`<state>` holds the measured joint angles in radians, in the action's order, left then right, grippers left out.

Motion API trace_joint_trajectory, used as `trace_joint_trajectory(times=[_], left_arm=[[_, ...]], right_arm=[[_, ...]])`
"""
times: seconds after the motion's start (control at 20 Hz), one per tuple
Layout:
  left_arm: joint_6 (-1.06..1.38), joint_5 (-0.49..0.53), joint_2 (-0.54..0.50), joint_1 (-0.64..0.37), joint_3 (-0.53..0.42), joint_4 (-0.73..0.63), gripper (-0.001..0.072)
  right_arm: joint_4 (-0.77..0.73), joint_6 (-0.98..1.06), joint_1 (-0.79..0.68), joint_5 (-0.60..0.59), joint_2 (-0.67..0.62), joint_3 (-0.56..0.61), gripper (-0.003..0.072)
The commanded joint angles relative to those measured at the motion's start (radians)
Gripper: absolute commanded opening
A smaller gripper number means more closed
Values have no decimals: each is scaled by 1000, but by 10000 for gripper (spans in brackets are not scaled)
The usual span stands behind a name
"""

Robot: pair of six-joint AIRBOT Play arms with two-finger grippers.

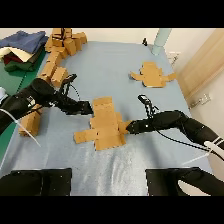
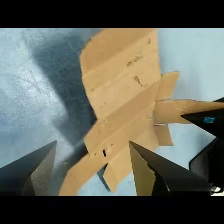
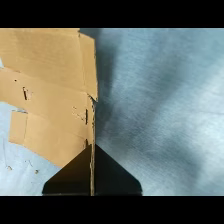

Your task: Fold the box.

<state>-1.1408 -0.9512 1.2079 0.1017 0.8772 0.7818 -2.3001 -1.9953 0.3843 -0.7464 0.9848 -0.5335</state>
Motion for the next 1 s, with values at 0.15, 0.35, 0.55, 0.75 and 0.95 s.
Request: trace_joint_trajectory(times=[0.15, 0.35, 0.55, 0.75, 0.95], left_arm=[[330, 0, 216, -2, 17, -363, 690], [489, -98, 314, -3, 80, -483, 524], [568, -217, 389, -3, 123, -481, 424], [596, -210, 398, -13, 123, -471, 107], [595, -219, 398, -35, 123, -476, 206]], right_arm=[[7, -3, 21, 39, -26, 16, 5], [7, -3, 21, 32, -25, 16, 5], [8, -3, 21, 31, -25, 16, 5], [9, -3, 21, 31, -25, 16, 5], [16, -3, 21, 31, -15, 16, 5]])
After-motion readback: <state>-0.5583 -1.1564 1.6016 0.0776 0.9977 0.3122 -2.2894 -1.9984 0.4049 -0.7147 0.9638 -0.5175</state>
